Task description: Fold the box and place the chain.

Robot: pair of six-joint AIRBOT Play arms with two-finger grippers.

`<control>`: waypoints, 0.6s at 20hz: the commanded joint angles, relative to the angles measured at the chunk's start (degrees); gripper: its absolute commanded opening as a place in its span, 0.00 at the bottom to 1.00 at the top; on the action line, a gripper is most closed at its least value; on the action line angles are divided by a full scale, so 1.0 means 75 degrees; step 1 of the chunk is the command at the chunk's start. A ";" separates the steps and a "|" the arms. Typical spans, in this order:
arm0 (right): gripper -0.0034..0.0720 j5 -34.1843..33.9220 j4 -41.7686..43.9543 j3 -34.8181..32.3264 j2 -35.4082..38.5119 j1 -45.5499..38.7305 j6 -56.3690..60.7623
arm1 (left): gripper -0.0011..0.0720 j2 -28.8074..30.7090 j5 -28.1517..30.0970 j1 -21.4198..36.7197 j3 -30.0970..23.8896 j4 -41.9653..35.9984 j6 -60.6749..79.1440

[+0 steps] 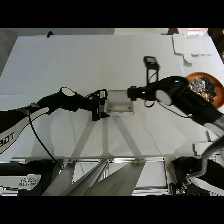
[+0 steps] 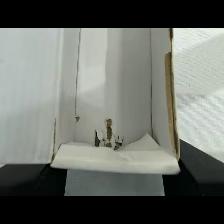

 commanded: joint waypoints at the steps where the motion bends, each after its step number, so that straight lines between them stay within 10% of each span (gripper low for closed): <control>1: 0.74 0.1297 -0.0251 0.0006 0.0816 -0.1303 -0.0052 | 0.39 0.0000 -0.0003 -0.0003 0.0000 0.0000 -0.0006; 4: 0.74 0.2273 -0.0361 0.0003 0.0831 -0.2990 -0.1463 | 0.39 0.0000 -0.0003 -0.0003 0.0000 0.0000 -0.0006; 12: 0.82 0.1425 -0.0460 0.0003 0.0061 -0.7388 -0.4733 | 0.39 0.0000 -0.0003 -0.0003 0.0000 0.0000 -0.0006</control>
